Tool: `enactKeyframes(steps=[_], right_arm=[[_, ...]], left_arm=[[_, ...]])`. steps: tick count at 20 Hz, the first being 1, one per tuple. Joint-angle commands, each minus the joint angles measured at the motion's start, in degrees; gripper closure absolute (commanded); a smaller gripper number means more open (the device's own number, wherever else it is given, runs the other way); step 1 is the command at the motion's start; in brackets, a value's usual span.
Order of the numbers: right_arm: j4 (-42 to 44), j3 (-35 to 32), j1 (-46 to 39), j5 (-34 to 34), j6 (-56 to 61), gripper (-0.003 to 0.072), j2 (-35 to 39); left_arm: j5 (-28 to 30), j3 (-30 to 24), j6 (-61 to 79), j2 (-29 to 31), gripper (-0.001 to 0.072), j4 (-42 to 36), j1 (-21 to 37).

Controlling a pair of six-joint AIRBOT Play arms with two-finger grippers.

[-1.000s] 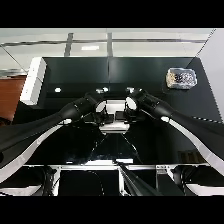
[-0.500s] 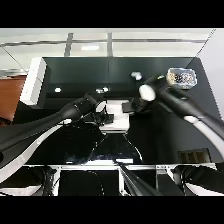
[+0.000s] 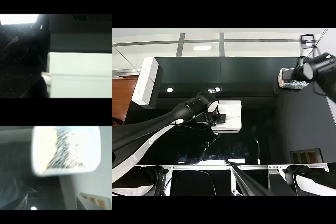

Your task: Fold the box and place the chain.

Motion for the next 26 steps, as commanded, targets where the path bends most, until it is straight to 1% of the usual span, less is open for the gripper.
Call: enactKeyframes(steps=[1, 3, 4, 5, 6, 7, 9, 10, 11, 13, 14, 17, 18, 19, 20, 21, 22, 24, 26], right_arm=[[7.28, 12.57, -9.99, 0.59, 0.96, -0.0013, -14.21], [7.65, 27.04, -11.1, 11.76, 2.1, -0.0013, -25.24], [7.98, 33.53, -11.58, 16.17, 2.99, -0.0013, -30.05], [8.61, 39.15, -12.15, 19.61, 3.5, -0.0013, -34.27], [9.16, 43.8, -12.61, 22.51, 3.5, 0.0004, -37.81], [9.38, 46.77, -13.07, 24.65, 3.52, 0.0038, -40.26], [9.6, 47.32, -14.05, 25.27, 3.65, 0.0038, -42.21], [9.66, 47.32, -14.53, 25.27, 3.65, 0.0081, -42.77], [9.81, 47.32, -15.17, 24.81, 3.67, 0.0108, -43.23], [10.01, 47.19, -16.2, 23.08, 3.67, 0.0115, -43.5], [10.21, 47.19, -16.59, 21.99, 3.65, 0.0144, -43.56], [11.85, 46.1, -16.98, 19.26, 2.27, 0.0144, -43.76], [12.96, 45.33, -17.0, 18.64, 1.51, 0.0227, -43.78], [13.7, 45.11, -16.98, 18.82, 0.83, 0.037, -43.78], [14.49, 45.13, -16.98, 19.02, -0.33, 0.0391, -43.78], [14.99, 45.2, -16.98, 19.96, -1.79, 0.0561, -43.56], [14.95, 45.2, -17.0, 21.31, -2.32, 0.0671, -43.04], [14.93, 45.2, -17.09, 22.53, -6.12, 0.0674, -40.46], [15.41, 45.18, -16.96, 22.43, -11.78, 0.0676, -35.23]], left_arm=[[0.24, 0.02, 0.02, -0.04, 0.0682, -0.02, 0.02], [-0.07, 0.02, 0.02, -0.04, 0.0683, -0.02, 0.02], [-0.07, 0.02, 0.02, -0.04, 0.0682, -0.02, 0.04], [-0.07, 0.02, 0.02, -0.04, 0.0682, -0.02, 0.02], [-0.07, 0.02, 0.02, -0.04, 0.0682, -0.02, 0.02], [-0.07, 0.02, 0.02, -0.04, 0.0683, 0.0, 0.02], [-0.11, 0.02, 0.02, -0.04, 0.0682, -0.02, 0.02], [-0.24, 0.02, 0.02, -0.04, 0.0683, -0.02, 0.02], [-0.28, 0.02, 0.02, -0.04, 0.0682, -0.02, 0.02], [-0.28, 0.02, 0.02, -0.04, 0.0682, -0.02, 0.04], [-0.26, 0.02, 0.02, -0.04, 0.0682, -0.02, 0.04], [-0.28, 0.02, 0.02, -0.04, 0.0682, -0.04, 0.02], [-0.35, 0.02, 0.02, -0.04, 0.0682, -0.07, 0.02], [-0.55, 0.02, 0.02, -0.04, 0.0682, -0.09, 0.02], [-0.55, 0.02, 0.02, -0.04, 0.0682, -0.09, 0.02], [-0.55, 0.02, 0.02, -0.04, 0.0682, -0.09, 0.04], [-0.55, 0.02, 0.02, -0.04, 0.0682, -0.04, 0.04], [-0.52, 0.02, 0.02, -0.04, 0.0682, -0.07, 0.02], [-0.48, 0.02, 0.02, -0.04, 0.0683, -0.04, 0.04]])
